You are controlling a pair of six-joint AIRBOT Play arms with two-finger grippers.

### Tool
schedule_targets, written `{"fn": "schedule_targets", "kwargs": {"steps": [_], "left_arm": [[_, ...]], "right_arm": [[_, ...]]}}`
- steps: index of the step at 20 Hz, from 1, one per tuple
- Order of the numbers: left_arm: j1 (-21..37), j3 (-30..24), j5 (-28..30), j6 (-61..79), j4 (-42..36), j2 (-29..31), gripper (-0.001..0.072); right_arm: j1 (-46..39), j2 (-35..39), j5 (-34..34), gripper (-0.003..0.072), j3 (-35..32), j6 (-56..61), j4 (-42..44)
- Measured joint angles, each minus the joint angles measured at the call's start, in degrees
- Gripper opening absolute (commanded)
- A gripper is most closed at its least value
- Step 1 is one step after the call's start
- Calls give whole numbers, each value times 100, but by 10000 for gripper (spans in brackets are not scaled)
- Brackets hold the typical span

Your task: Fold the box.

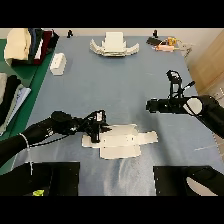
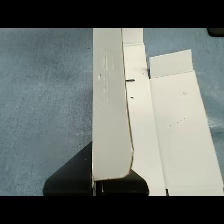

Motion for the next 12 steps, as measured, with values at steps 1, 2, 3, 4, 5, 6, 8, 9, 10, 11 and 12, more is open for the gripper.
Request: {"fn": "schedule_targets", "kwargs": {"steps": [1,2,3,4,5,6,8,9,10,11,12], "left_arm": [[0,0,0,-2,2,0,16],[0,0,0,-2,2,0,15],[0,0,0,0,2,0,15],[0,0,7,22,0,0,15],[0,2,26,98,0,0,15],[0,15,70,205,2,0,15],[0,87,190,415,9,0,14],[0,146,234,490,0,2,14],[0,214,240,544,2,2,13],[0,273,243,588,2,7,13],[0,315,247,614,0,20,12]], "right_arm": [[0,0,0,323,0,0,0],[0,0,0,324,0,0,-2],[0,0,0,323,0,0,0],[0,0,2,323,0,0,0],[0,0,13,323,0,0,0],[0,0,17,323,0,0,0],[0,0,24,323,0,0,-2],[0,0,28,323,0,0,-2],[0,0,35,323,0,0,0],[0,0,35,323,0,0,-2],[-2,0,37,323,0,0,-2]]}}
